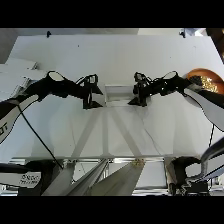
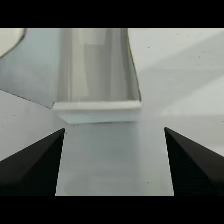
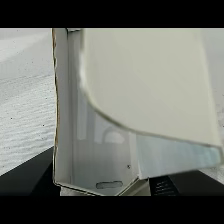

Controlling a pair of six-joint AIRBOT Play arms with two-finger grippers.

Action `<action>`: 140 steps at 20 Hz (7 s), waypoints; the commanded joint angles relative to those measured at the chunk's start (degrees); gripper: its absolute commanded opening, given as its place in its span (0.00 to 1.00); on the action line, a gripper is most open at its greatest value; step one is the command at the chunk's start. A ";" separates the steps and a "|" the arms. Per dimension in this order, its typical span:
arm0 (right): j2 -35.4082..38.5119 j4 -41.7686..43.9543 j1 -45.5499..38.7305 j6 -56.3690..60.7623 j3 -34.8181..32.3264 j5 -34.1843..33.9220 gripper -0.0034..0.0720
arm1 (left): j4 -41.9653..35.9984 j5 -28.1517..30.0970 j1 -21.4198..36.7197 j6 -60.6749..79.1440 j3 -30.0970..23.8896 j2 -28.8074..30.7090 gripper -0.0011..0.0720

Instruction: Fold the box and place the chain.

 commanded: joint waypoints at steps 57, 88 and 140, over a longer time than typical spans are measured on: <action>0.00 0.04 -0.02 0.02 0.02 0.00 0.61 | -4.07 0.79 -5.29 -2.45 6.62 -9.42 0.40; 20.15 -16.31 0.11 27.30 0.02 12.02 0.06 | -4.07 0.79 -5.29 -2.45 6.62 -9.42 0.40; 10.91 -32.85 7.50 27.78 -0.11 -8.28 0.57 | -4.07 0.79 -5.29 -2.45 6.62 -9.42 0.40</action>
